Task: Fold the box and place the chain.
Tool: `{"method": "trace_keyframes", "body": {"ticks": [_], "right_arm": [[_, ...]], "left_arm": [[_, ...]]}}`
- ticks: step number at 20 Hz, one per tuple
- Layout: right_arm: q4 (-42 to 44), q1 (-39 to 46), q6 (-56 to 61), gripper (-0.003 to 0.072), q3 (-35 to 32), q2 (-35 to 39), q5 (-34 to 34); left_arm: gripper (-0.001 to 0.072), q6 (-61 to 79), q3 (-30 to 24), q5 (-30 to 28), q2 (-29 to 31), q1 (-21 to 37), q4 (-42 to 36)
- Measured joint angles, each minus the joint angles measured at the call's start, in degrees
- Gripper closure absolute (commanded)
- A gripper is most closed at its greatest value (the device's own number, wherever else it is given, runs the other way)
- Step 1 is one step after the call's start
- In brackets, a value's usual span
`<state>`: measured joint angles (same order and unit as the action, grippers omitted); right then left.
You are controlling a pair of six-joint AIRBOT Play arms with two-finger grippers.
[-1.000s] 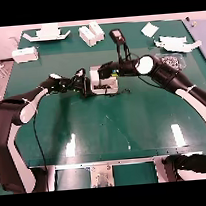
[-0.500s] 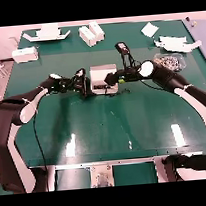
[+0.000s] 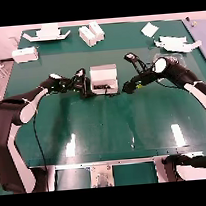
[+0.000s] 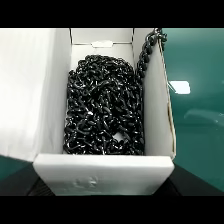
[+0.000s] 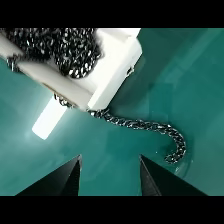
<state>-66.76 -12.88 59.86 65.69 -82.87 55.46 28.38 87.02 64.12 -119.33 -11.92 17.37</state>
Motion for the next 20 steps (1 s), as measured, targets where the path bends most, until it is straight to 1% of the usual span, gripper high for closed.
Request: {"method": "trace_keyframes", "body": {"ticks": [5, 10, 14, 15, 16, 17, 20], "right_arm": [[2.9, 0.3, -11.6, 0.0252, -1.5, -1.8, 0.1], [9.3, 0.3, -23.1, 0.0253, -1.9, -3.9, -3.5], [11.6, 0.4, -27.8, 0.0255, -2.0, -5.9, -4.8], [12.0, 0.4, -28.6, 0.0272, -2.0, -6.4, -4.9], [12.1, 0.3, -29.0, 0.0337, -2.1, -6.9, -4.9], [12.3, 0.3, -29.3, 0.0351, -2.1, -7.3, -4.9], [12.6, 0.2, -30.1, 0.0358, -2.1, -8.5, -5.1]], "left_arm": [[0.0184, 0.0, 0.0, 0.0, 0.0, 0.0, 0.0], [0.0184, 0.0, 0.0, 0.0, 0.0, 0.0, 0.0], [0.0184, 0.0, 0.0, 0.0, 0.0, 0.0, 0.0], [0.0184, 0.0, 0.0, 0.0, 0.0, 0.0, 0.0], [0.0184, 0.0, 0.0, 0.0, 0.0, 0.0, 0.0], [0.0184, 0.0, 0.0, 0.0, 0.0, 0.0, 0.0], [0.0184, 0.0, 0.0, 0.0, 0.0, 0.0, 0.0]]}}
